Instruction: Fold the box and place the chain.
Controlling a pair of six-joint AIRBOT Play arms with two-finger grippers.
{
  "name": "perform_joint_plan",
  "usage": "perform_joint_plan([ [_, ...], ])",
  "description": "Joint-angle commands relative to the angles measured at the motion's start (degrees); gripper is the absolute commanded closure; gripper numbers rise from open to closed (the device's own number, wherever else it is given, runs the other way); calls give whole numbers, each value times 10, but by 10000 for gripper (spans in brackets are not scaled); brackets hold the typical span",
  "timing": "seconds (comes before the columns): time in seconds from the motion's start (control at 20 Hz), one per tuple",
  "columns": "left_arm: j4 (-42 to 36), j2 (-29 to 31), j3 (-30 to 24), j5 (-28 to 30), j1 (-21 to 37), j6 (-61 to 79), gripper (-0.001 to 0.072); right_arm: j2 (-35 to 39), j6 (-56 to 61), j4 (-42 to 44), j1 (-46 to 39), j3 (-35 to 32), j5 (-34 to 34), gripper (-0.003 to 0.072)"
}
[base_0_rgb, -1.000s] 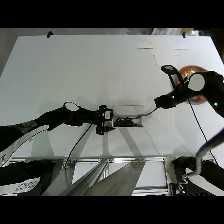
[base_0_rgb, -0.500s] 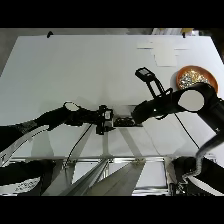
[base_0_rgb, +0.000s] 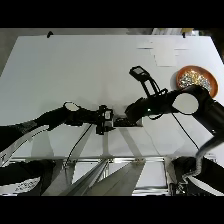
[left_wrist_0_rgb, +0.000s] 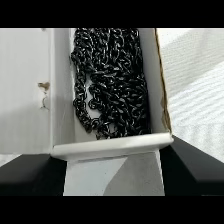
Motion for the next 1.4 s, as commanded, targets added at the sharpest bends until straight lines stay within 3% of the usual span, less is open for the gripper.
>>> perform_joint_plan([
  [0.0, 0, 0, 0, 0, 0, 0, 641, 6, -1, -19, -68, 16, -6, 509],
  [0.15, 0, 0, 0, 0, 0, 0, 641, 2, 0, -109, -155, 18, -7, 546],
  [0.2, 0, 0, 0, 0, 0, 0, 641, -5, 0, -144, -181, 17, 0, 635],
  [0.25, 0, 0, 0, 0, 0, 0, 641, -13, 0, -166, -202, 15, 7, 670],
  [0.5, 0, 0, 0, 0, 0, 0, 641, -78, 0, -180, -258, -30, 13, 668],
  [0.55, 0, 0, 0, 0, 0, 0, 641, -92, 0, -181, -258, -37, 10, 619],
  [0.65, 0, 0, 0, 0, 0, 0, 641, -122, 12, -180, -258, -40, 10, 371],
  [0.7, 0, 0, 0, 0, 0, 0, 641, -135, 15, -180, -258, -40, 9, 348],
  [1.35, 0, 0, 0, 0, 0, 0, 641, -214, 37, -180, -258, -40, -2, 350],
])
